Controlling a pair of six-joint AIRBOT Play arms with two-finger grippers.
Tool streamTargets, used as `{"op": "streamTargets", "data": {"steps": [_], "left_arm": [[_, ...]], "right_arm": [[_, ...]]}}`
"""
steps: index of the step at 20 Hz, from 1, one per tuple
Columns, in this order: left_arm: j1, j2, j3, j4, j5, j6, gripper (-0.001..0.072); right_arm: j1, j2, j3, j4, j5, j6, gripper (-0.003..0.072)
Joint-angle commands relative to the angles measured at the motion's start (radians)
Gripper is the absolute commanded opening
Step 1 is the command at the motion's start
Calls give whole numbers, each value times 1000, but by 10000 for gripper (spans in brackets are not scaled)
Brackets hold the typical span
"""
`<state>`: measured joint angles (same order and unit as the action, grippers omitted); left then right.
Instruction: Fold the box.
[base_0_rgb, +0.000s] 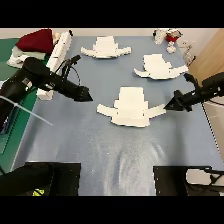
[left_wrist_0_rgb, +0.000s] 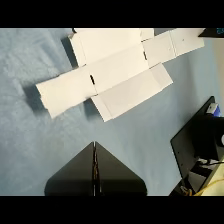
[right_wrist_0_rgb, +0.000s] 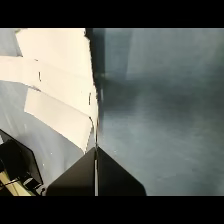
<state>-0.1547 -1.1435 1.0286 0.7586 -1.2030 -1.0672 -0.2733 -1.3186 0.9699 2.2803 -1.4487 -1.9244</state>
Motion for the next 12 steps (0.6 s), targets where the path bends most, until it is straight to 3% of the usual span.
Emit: {"op": "streamTargets", "data": {"steps": [1,2,3,4,12], "left_arm": [[0,128,-131,25,-9,-4,13],[0,148,-149,32,-9,-4,13],[0,156,-154,32,-10,-4,13],[0,156,-154,30,-9,-4,13],[-2,156,-154,23,78,-7,13]], "right_arm": [[106,174,-198,-13,208,118,12],[129,195,-222,-13,249,140,104],[151,201,-234,-14,283,164,268],[167,198,-234,-13,308,175,306],[195,143,-234,8,379,197,297]]}}
